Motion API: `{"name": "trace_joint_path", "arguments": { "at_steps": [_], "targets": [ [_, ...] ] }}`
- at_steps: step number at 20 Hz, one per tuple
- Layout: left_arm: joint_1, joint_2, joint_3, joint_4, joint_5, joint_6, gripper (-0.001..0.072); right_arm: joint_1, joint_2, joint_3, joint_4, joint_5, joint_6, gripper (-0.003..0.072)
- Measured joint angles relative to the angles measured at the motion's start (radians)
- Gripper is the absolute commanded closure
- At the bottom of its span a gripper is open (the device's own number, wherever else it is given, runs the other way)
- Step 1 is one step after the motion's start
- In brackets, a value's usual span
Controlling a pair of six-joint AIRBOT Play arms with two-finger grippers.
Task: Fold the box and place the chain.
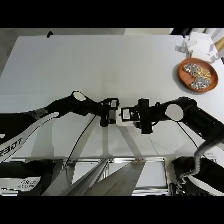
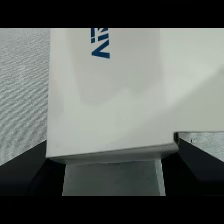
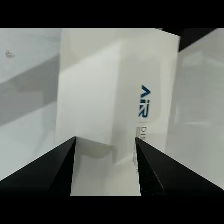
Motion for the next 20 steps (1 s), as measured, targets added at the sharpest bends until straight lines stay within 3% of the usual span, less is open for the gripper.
{"name": "trace_joint_path", "arguments": {
  "at_steps": [11,13,20],
  "targets": [
    [0.000,0.000,0.000,0.000,0.000,0.000,0.0638,0.025,0.005,-0.019,-0.013,-0.007,0.002,0.0262],
    [0.000,0.000,0.000,0.000,0.000,0.000,0.0638,0.025,0.013,-0.020,-0.012,0.001,0.002,0.0200],
    [0.000,0.000,0.000,0.000,0.000,0.000,0.0638,0.025,0.026,-0.024,-0.013,-0.014,0.019,0.0209]
  ]
}}
